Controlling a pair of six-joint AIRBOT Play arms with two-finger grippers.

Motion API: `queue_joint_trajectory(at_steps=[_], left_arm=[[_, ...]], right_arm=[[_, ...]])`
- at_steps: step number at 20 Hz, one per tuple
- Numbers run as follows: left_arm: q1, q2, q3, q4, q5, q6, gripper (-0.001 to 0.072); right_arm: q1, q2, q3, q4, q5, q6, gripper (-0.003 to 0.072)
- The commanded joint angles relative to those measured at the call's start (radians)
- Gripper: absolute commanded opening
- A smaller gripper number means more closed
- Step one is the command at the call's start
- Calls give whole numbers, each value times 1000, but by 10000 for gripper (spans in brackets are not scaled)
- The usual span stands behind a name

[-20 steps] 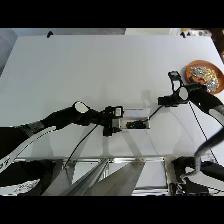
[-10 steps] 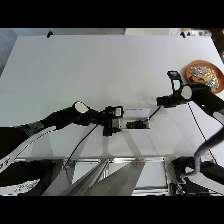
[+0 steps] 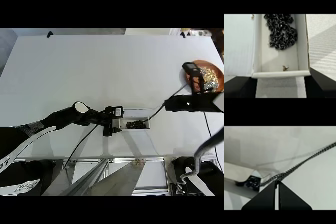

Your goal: Fold the box and place the chain.

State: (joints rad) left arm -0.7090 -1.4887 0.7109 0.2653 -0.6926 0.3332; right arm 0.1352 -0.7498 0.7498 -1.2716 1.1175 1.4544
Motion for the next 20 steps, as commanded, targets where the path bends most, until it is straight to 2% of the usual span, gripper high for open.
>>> queue_joint_trajectory(at_steps=[1, 4, 8, 12, 15, 20], left_arm=[[1, 0, 0, 0, 0, 0, 209], [1, 0, 0, 0, 0, 0, 209], [1, 0, 0, 0, 0, 0, 209], [1, 0, 0, 0, 0, 0, 209], [1, 0, 0, 0, 0, 0, 209], [1, 0, 0, 0, 0, 0, 209]], right_arm=[[1, 168, 0, 187, 80, -113, 17], [1, 255, 0, 304, 122, -158, 17], [3, 269, 0, 442, 150, -206, 17], [93, 256, -15, 431, 62, -207, 17], [134, 217, -46, 354, -17, -207, 17], [166, 104, -153, 344, -41, -334, 17]])
